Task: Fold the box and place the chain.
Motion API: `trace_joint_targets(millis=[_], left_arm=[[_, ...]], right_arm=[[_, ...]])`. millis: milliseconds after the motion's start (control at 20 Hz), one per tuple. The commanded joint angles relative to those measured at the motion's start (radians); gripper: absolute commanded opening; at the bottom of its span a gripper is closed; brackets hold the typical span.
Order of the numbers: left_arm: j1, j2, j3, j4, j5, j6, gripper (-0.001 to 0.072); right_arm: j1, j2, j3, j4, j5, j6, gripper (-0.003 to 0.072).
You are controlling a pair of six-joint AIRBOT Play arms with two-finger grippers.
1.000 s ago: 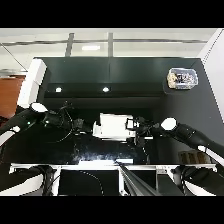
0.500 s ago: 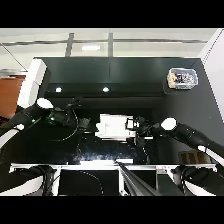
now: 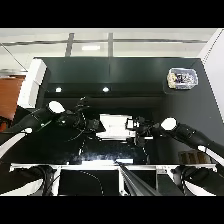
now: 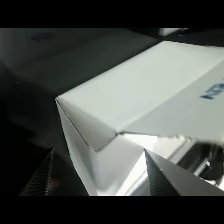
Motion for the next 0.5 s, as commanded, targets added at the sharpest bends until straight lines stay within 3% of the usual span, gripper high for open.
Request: trace_joint_targets(millis=[0,450], left_arm=[[-0.049,0.001,0.015,0.082,0.058,-0.11,0.0615],[-0.179,0.001,0.135,0.431,0.061,-0.454,0.0615]], right_arm=[[0.0,0.0,0.0,0.0,0.0,0.0,0.0304],[0.0,0.0,0.0,0.0,0.0,0.0,0.0304]])
